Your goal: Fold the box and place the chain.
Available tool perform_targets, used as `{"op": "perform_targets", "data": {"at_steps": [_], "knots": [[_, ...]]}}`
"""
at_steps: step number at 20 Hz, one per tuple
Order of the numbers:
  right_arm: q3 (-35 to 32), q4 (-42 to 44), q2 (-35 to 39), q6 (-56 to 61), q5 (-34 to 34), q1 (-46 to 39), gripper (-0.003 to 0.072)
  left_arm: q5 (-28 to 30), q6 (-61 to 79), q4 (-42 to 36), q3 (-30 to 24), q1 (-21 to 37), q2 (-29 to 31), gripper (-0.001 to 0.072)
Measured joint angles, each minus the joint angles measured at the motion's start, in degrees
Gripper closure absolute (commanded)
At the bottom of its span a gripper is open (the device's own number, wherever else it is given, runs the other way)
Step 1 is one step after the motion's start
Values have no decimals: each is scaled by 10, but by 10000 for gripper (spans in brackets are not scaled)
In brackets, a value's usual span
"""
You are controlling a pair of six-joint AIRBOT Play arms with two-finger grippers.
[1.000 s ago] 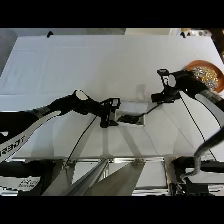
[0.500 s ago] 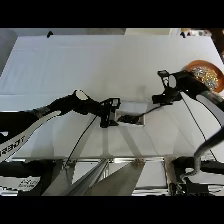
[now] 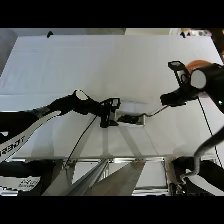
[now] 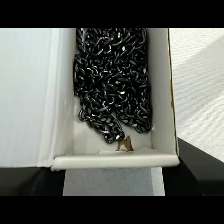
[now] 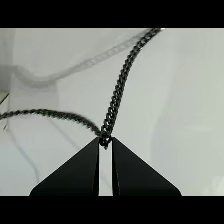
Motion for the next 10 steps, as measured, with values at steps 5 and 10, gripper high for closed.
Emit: {"op": "perform_targets", "data": {"at_steps": [5, 10], "knots": [[0, 78, 83, -3, 30, 79, 666, 0, 0, 0, 0, 0, 0, 499], [0, 123, 104, 2, -54, 155, 666, 0, 0, 0, 0, 0, 0, 499]]}}
